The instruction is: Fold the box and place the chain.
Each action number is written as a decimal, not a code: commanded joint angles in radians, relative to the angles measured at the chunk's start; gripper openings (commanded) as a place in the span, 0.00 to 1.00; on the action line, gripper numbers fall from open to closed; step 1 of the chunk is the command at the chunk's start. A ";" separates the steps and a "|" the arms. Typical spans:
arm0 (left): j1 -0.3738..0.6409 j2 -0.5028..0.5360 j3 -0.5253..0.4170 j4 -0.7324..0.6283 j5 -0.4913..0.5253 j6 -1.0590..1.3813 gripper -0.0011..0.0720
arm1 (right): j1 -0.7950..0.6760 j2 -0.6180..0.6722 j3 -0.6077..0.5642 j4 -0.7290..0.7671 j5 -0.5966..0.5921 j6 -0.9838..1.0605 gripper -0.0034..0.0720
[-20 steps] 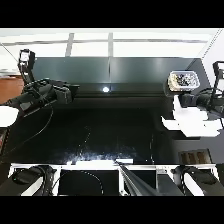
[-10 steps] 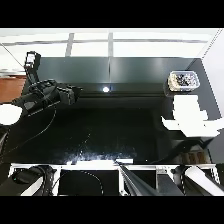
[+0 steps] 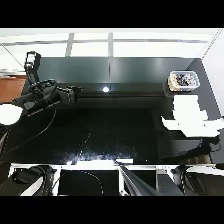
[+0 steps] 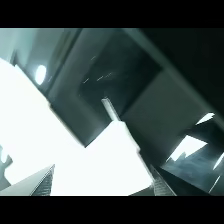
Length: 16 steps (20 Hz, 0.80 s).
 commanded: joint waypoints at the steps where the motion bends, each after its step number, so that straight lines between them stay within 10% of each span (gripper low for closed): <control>1: 0.000 0.000 0.000 0.000 0.000 0.000 0.98 | 0.056 -0.098 0.079 -0.029 0.084 -0.055 0.78; 5: 0.000 -0.001 0.000 0.000 0.000 0.000 0.98 | 0.123 -0.125 0.119 -0.110 0.101 -0.071 0.75; 8: 0.000 -0.001 0.000 0.000 0.000 0.000 0.98 | 0.140 -0.125 0.121 -0.091 0.140 -0.138 0.13; 16: 0.000 -0.001 0.000 0.000 0.000 0.000 0.98 | 0.246 0.012 -0.048 0.138 0.185 -0.238 0.10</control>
